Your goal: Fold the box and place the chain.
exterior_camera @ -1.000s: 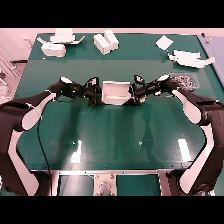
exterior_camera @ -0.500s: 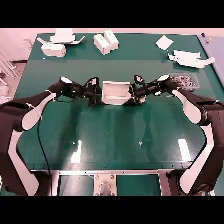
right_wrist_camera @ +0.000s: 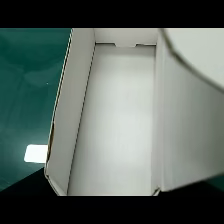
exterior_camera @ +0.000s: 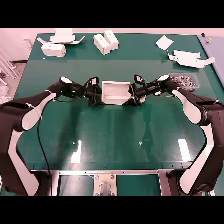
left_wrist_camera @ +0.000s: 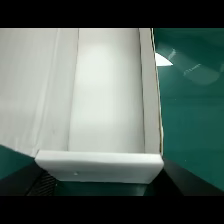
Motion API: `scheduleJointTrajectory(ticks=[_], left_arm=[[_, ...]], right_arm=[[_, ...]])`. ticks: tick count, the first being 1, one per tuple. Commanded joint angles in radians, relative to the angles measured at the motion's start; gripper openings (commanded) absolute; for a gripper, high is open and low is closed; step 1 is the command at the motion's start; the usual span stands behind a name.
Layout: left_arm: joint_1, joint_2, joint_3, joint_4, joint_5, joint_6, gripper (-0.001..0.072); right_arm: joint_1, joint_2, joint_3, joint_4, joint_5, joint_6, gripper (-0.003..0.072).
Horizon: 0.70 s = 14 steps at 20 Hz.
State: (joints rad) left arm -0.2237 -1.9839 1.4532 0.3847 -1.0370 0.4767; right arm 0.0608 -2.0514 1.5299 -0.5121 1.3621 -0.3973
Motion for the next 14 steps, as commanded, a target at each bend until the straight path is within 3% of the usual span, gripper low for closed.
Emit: scheduleJointTrajectory(ticks=[1,2,3,7,14], left_arm=[[-0.001,0.0,0.001,0.0,0.0,0.0,0.0517],[-0.001,0.0,0.001,0.0,0.0,-0.001,0.0516],[-0.001,0.0,0.001,0.0,-0.001,-0.001,0.0517],[-0.001,0.0,0.001,0.0,0.0,0.0,0.0517],[-0.001,0.0,0.001,0.0,0.0,-0.001,0.0517]], right_arm=[[0.001,0.0,-0.002,0.005,0.004,0.01,0.0549],[-0.002,0.001,-0.002,0.018,0.005,0.008,0.0669],[-0.003,0.001,0.002,0.018,0.006,0.015,0.0719],[-0.018,0.019,0.014,0.013,0.077,0.025,0.072],[-0.082,0.059,0.029,-0.06,0.079,0.052,0.072]])
